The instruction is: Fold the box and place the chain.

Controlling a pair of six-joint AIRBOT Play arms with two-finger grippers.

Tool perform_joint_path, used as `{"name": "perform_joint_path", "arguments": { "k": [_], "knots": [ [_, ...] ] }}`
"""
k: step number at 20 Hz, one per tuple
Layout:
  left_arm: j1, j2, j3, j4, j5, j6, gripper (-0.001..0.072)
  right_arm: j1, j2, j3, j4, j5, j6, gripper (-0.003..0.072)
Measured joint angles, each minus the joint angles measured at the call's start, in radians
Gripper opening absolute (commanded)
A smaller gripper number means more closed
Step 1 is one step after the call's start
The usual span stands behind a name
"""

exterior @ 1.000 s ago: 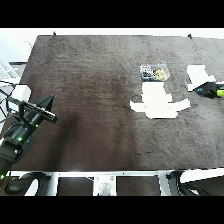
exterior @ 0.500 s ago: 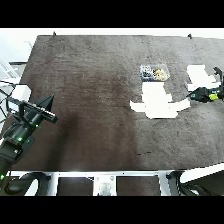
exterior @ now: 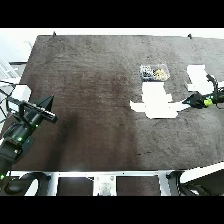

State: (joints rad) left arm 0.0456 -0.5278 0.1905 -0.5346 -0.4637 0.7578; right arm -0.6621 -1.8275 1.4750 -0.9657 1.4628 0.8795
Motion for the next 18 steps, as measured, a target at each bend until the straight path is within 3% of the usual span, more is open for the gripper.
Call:
{"name": "perform_joint_path", "arguments": {
  "k": [2, 4, 5, 6, 12, 18],
  "knots": [
    [0.000, 0.000, 0.000, 0.000, 0.000, 0.000, 0.0021, 0.004, -0.018, -0.008, 0.020, 0.001, -0.002, 0.0461],
    [0.000, 0.000, 0.000, 0.000, 0.000, 0.000, 0.0021, 0.011, -0.037, -0.013, 0.034, 0.005, -0.008, 0.0343],
    [0.000, 0.000, 0.000, 0.000, 0.000, 0.000, 0.0021, 0.014, -0.045, -0.015, 0.041, 0.006, -0.017, 0.0252],
    [0.000, 0.000, 0.000, 0.000, 0.000, 0.000, 0.0021, 0.018, -0.054, -0.019, 0.055, 0.007, -0.031, 0.0025],
    [0.000, 0.000, 0.000, 0.000, 0.000, 0.000, 0.0021, 0.026, -0.067, -0.085, 0.177, 0.043, -0.111, 0.0004],
    [0.000, 0.000, 0.000, 0.000, 0.000, 0.000, 0.0021, 0.089, 0.089, -0.366, 0.389, 0.009, -0.183, 0.0003]
  ]
}}
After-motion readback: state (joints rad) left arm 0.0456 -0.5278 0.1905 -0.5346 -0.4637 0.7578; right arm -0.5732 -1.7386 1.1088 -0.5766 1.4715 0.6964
